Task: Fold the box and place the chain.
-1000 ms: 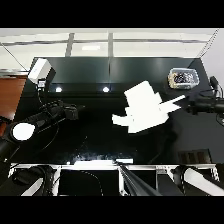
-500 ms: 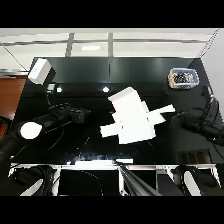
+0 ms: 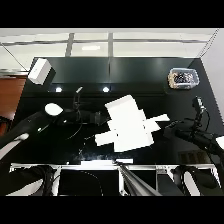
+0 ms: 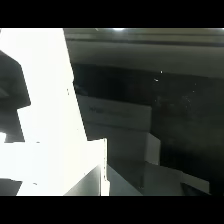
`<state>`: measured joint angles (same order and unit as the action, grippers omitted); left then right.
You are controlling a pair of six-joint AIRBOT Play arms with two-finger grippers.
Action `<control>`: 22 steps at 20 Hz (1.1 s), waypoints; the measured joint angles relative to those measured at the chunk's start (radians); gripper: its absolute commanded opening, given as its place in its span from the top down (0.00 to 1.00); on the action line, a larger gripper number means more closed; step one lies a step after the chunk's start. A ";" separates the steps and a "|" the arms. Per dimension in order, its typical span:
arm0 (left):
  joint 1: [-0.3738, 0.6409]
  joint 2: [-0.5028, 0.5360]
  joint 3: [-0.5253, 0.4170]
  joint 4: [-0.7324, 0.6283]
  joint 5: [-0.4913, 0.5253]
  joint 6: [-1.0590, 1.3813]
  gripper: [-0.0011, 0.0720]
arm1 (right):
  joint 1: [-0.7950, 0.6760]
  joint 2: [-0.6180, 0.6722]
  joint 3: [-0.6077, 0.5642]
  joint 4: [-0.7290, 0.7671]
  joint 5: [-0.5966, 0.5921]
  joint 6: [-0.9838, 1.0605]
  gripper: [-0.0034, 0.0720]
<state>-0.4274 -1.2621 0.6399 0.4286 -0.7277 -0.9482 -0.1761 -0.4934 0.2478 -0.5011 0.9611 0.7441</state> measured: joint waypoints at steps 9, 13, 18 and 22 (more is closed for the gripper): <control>0.033 -0.344 0.239 -0.124 -0.311 0.157 0.03 | 0.003 0.003 -0.006 -0.001 -0.004 0.003 0.94; 0.052 -0.393 0.271 -0.150 -0.400 0.192 0.03 | 0.003 0.003 -0.006 -0.001 -0.004 0.005 0.94; 0.053 -0.408 0.281 -0.206 -0.463 0.276 0.03 | 0.003 0.003 -0.006 -0.002 -0.004 0.008 0.94; 0.053 -0.412 0.284 -0.226 -0.497 0.332 0.03 | 0.003 0.003 -0.006 -0.002 -0.004 0.011 0.94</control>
